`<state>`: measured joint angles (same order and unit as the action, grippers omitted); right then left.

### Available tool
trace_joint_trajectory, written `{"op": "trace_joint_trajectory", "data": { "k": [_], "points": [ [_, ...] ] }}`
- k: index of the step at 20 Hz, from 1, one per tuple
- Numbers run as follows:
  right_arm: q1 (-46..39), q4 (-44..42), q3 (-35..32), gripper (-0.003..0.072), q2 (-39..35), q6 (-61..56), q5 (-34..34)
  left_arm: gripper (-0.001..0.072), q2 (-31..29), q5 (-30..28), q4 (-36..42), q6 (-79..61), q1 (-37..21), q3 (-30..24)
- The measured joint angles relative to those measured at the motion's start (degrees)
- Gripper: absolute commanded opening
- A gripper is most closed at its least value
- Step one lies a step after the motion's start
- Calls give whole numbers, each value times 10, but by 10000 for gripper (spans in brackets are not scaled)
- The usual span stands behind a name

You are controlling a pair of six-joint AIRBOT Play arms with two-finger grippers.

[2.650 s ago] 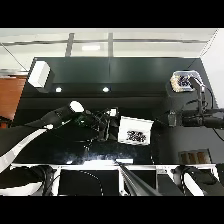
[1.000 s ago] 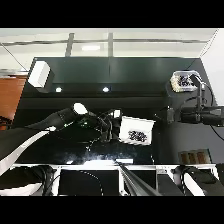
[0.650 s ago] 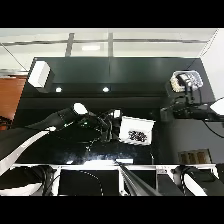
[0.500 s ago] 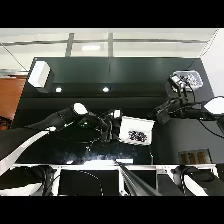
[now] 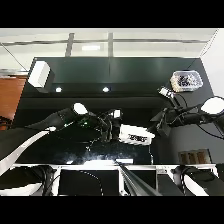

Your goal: Fold the box and place the chain.

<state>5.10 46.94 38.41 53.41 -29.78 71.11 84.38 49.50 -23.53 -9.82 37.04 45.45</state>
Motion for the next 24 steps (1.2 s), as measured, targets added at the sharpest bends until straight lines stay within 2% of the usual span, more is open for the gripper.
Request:
{"op": "trace_joint_trajectory", "data": {
  "k": [2, 3, 5, 7, 13, 18, 23, 24],
  "points": [
    [4, 0, -1, 720, 0, 16, 13, 267, 0, 0, 0, 0, 0, 0],
    [9, -1, -2, 639, 0, 24, 17, 267, 0, 0, 0, 0, 0, 0],
    [26, 1, -7, 596, 0, 37, 19, 267, 0, 0, 0, 0, 0, 0],
    [46, 4, -12, 501, 0, 53, 12, 267, 0, 0, 0, 0, 0, 0],
    [94, 14, -23, 491, -13, 91, -20, 267, 0, 2, 0, 0, 0, 0],
    [105, 33, -53, 490, -61, 92, -33, 269, 0, 2, 0, 0, 0, 0],
    [108, 36, -67, 490, -77, 90, -47, 269, 0, 3, 0, 0, 0, 0],
    [108, 33, -67, 412, -79, 90, -50, 269, 0, 3, 0, 0, 0, 0]
  ]
}}
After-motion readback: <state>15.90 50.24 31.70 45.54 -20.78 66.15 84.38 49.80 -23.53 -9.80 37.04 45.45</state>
